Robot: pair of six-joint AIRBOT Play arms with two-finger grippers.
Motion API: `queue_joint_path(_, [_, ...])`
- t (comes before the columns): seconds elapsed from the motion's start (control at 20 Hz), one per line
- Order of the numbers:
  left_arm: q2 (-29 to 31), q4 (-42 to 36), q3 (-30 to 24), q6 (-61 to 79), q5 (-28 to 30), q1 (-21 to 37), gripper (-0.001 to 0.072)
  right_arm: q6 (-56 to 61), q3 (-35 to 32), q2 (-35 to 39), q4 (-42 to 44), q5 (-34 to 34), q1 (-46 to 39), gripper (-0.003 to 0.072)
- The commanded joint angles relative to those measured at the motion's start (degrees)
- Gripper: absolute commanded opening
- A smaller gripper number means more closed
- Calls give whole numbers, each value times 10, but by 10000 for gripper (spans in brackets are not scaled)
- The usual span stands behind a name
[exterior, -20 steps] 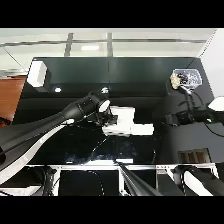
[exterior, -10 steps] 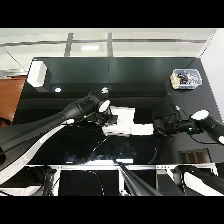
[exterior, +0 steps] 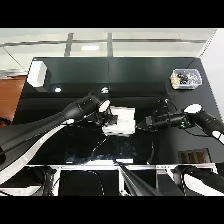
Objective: Fold the box and place the chain.
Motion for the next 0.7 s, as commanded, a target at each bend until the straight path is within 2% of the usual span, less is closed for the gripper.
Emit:
queue_joint_path(0.0, [0,0,0,0,0,0,27,11,16,-1,-7,10,21,504])
queue_joint_path(0.05, [0,0,0,0,0,0,28,16,21,-1,-12,3,31,458])
queue_joint_path(0.3, [0,0,0,0,0,0,27,82,69,-1,-66,-30,93,454])
queue_joint_path(0.35, [0,0,0,0,0,0,27,97,78,-1,-73,-33,105,370])
queue_joint_path(0.4, [0,0,0,0,0,0,27,111,85,-1,-81,-39,116,355])
queue_joint_path(0.65, [0,0,0,0,0,0,28,226,112,-1,-187,-69,164,354])
